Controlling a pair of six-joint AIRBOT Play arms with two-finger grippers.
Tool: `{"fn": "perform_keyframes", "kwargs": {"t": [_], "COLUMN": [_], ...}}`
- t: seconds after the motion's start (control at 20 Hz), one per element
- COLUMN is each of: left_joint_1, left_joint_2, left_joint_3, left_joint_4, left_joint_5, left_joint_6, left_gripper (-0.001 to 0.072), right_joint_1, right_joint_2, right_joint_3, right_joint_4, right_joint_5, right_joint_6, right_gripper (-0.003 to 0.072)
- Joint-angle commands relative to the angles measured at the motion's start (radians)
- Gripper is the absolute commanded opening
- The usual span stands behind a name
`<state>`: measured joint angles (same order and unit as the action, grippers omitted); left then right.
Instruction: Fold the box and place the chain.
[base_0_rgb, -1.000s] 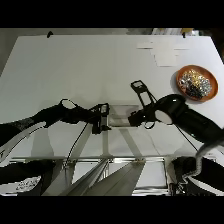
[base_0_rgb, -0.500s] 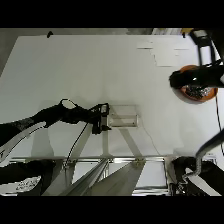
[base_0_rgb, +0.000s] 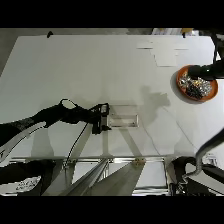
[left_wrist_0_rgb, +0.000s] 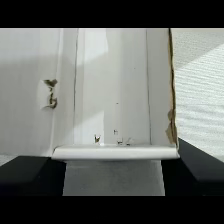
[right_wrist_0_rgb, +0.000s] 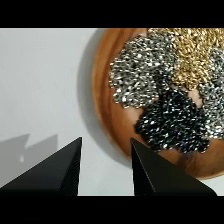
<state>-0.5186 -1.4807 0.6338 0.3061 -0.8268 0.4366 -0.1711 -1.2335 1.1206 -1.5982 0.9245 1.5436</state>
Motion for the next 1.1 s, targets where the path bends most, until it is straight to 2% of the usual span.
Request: {"fn": "perform_keyframes", "kwargs": {"t": [0.0,0.3,0.85,1.05], "left_joint_1": [0.000,0.000,0.000,0.000], "left_joint_2": [0.000,0.000,0.000,0.000], "left_joint_3": [0.000,0.000,0.000,0.000], "left_joint_4": [0.000,0.000,0.000,0.000], "left_joint_5": [0.000,0.000,0.000,0.000], "left_joint_6": [0.000,0.000,0.000,0.000], "left_gripper": [0.0221,0.0221,0.0221,0.0221], "right_joint_1": [-0.060,-0.138,-0.201,-0.201], "right_joint_2": [-0.096,-0.159,-0.257,-0.270], "right_joint_3": [0.032,0.045,0.045,0.045], "right_joint_4": [-0.005,-0.006,0.011,0.035], "right_joint_5": [-0.018,0.024,0.091,0.122], "right_joint_6": [-0.035,-0.128,-0.132,-0.133], "right_gripper": [0.0297,0.0296,0.0292,0.0247]}}
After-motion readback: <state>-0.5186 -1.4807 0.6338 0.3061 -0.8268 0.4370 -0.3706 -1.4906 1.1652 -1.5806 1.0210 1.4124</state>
